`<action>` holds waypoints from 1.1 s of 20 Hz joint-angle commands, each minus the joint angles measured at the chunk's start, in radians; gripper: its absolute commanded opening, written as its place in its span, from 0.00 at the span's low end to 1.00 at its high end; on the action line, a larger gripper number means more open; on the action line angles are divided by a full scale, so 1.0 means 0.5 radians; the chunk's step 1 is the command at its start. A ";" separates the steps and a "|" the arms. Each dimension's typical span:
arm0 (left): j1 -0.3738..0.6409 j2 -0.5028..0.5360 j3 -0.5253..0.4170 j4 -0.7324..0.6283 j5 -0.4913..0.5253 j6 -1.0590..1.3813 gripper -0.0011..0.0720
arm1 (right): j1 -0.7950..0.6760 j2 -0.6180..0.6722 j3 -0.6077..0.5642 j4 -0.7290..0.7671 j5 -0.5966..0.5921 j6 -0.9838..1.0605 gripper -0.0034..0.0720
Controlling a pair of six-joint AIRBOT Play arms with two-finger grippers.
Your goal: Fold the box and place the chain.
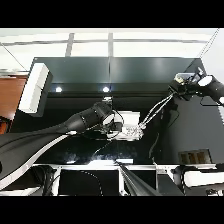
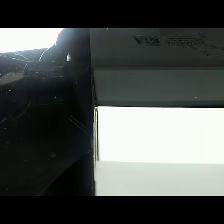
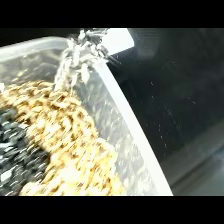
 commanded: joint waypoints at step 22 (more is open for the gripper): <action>0.001 0.000 0.000 0.000 0.000 0.001 0.05 | 0.172 1.729 0.130 0.188 1.444 -0.594 0.06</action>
